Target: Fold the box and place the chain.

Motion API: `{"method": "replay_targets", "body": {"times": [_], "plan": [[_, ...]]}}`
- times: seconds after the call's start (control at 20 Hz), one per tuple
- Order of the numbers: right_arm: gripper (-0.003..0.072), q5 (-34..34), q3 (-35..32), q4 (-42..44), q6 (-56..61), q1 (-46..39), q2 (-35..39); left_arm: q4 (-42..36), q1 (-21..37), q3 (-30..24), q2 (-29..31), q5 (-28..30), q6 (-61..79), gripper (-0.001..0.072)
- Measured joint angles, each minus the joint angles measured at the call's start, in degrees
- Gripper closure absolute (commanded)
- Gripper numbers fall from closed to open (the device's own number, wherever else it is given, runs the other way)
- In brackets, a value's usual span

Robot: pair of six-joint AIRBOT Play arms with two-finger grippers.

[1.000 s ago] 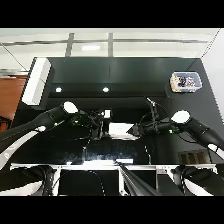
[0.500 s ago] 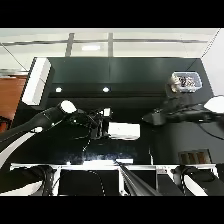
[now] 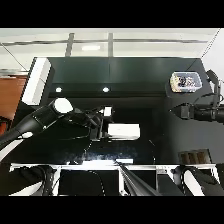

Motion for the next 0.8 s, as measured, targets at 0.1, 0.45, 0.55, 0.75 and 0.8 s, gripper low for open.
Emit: {"method": "replay_targets", "body": {"times": [0.1, 0.45, 0.55, 0.75, 0.8], "plan": [[0.0682, -0.2, 0.0, -0.2, 0.1, -0.5, 0.1, 0.5, -2.4, 2.9, -2.3, 1.6, -3.3, -0.0005], [0.0677, -0.2, -0.1, -2.2, -0.1, -0.4, 0.3, 2.8, -8.8, 11.4, -11.2, 4.5, -10.9, -0.0005], [0.0677, -0.2, -0.1, -2.6, -0.1, 0.2, 0.3, 3.8, -9.4, 12.5, -12.9, 5.1, -13.5, -0.0004], [0.0677, -0.2, -0.1, -3.1, -0.2, 1.9, 0.3, 5.4, -10.0, 13.4, -14.3, 4.6, -17.2, -0.0004], [0.0677, -0.3, -0.1, -3.1, -0.3, 2.2, 0.3, 5.6, -10.0, 13.5, -14.5, 4.2, -17.8, -0.0005]]}}
